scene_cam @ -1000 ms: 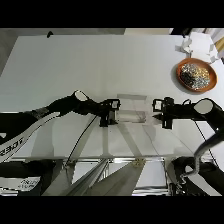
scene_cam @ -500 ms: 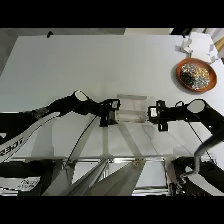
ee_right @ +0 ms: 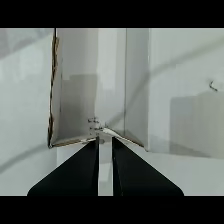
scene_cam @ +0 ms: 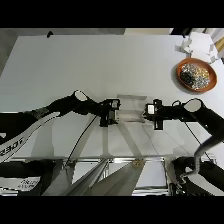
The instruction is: Fold the box and place the chain.
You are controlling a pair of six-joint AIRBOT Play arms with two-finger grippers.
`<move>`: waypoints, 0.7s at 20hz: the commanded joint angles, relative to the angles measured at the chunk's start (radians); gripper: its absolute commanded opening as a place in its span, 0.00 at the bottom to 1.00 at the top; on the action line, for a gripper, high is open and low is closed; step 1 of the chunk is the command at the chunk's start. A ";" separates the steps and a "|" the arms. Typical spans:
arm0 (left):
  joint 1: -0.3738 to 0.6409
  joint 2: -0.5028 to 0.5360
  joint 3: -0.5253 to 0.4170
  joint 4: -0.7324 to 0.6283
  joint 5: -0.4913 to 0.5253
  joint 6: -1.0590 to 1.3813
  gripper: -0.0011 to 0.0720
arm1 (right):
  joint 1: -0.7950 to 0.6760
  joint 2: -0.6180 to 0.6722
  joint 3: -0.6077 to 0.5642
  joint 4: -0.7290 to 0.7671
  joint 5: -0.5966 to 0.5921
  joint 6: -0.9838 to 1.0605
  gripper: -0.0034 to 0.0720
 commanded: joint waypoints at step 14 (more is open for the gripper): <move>0.000 0.001 0.000 0.001 -0.001 0.002 0.06 | 0.047 -0.002 0.000 0.037 0.000 0.193 0.66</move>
